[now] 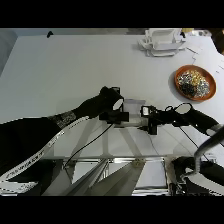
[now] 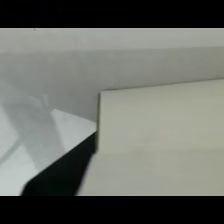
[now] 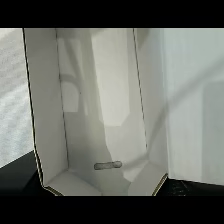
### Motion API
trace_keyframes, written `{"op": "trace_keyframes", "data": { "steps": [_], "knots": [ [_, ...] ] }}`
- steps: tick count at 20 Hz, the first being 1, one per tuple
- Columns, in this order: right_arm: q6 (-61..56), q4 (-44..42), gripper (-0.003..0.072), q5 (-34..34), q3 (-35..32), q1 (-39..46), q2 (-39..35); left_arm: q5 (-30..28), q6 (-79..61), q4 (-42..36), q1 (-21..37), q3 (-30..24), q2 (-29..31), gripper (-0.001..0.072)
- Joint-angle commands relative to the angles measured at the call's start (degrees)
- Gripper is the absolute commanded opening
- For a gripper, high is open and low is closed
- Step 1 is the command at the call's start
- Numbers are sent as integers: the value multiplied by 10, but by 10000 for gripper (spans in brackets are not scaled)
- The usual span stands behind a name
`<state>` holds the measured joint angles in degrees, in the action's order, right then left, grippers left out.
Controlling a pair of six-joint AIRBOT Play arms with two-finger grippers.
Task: Fold the box and place the chain.
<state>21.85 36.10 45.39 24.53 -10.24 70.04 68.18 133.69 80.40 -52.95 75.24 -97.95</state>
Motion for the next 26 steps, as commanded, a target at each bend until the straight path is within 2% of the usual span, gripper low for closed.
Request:
{"op": "trace_keyframes", "data": {
  "steps": [1,6,10,16,17,18,19,21,22,23,26],
  "knots": [
    [-4,-1,310,1,0,0,0,2,2,4,2,0,15,227],
    [-3,-1,310,1,0,0,0,10,-4,4,10,0,55,228],
    [-4,-1,310,1,0,0,0,13,-68,4,13,0,110,228],
    [-4,-1,310,1,0,0,0,77,-223,7,27,0,216,237],
    [-3,-1,310,1,0,0,0,84,-246,7,33,0,235,311],
    [-3,-1,310,1,0,0,0,88,-272,7,40,-1,255,485],
    [-3,-1,310,1,0,0,0,87,-297,7,48,-5,272,575],
    [-4,-1,310,1,0,0,0,72,-379,6,67,-23,306,581],
    [-4,-1,310,1,0,0,0,48,-428,0,80,-47,327,634],
    [-3,-1,310,1,0,0,0,16,-479,-10,94,-76,345,703],
    [-3,-1,310,1,0,0,0,-108,-763,-81,150,-207,397,700]
  ]
}}
